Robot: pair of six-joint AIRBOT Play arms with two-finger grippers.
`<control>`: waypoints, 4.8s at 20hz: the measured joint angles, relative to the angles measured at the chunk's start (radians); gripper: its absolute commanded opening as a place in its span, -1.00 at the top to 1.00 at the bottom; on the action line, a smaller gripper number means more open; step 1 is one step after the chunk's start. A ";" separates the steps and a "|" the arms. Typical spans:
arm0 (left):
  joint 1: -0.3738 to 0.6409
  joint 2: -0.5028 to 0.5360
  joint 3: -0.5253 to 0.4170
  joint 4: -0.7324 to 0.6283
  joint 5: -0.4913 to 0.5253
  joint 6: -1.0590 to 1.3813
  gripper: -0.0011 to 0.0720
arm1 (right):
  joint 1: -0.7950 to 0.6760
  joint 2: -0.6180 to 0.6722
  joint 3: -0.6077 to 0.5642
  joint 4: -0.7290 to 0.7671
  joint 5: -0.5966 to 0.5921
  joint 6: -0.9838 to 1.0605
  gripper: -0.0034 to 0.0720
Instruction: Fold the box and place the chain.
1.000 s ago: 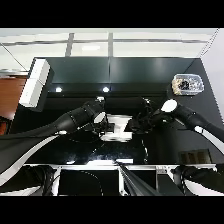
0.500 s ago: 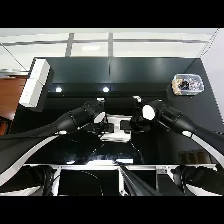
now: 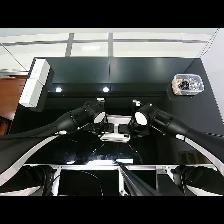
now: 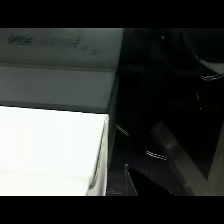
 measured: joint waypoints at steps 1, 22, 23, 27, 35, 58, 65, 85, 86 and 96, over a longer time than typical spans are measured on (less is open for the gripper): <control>0.000 0.000 0.000 0.000 0.000 0.000 0.89 | 0.002 -0.006 0.002 -0.003 0.000 0.008 0.11; 0.000 0.000 0.000 -0.001 0.000 -0.002 0.89 | 0.021 -0.074 0.058 -0.048 0.040 0.035 0.67; 0.000 0.000 0.000 -0.001 0.001 -0.002 0.89 | 0.021 -0.074 0.058 -0.049 0.039 0.034 0.36; 0.000 0.000 0.000 0.002 -0.003 0.001 0.89 | 0.021 -0.075 0.059 -0.046 0.023 0.031 0.88; 0.000 0.000 0.000 0.002 -0.002 -0.002 0.89 | 0.021 -0.072 0.062 -0.053 0.012 0.030 0.16; 0.000 0.000 0.000 0.000 0.000 0.000 0.89 | -0.566 0.394 0.037 -0.771 -0.253 -0.248 0.16; 0.000 0.000 0.000 0.001 0.000 -0.001 0.89 | -0.927 0.000 0.305 -0.527 -0.344 -0.235 -0.87; 0.000 0.000 0.000 0.004 -0.016 0.002 0.89 | -1.051 -0.570 0.896 -0.295 0.142 -0.106 -0.55; 0.000 0.000 0.000 0.004 -0.018 0.003 0.89 | -1.051 -0.578 0.896 -0.297 0.137 -0.104 -0.39; 0.000 0.000 0.000 0.004 -0.021 0.006 0.89 | -1.051 -0.575 0.897 -0.299 0.131 -0.192 0.88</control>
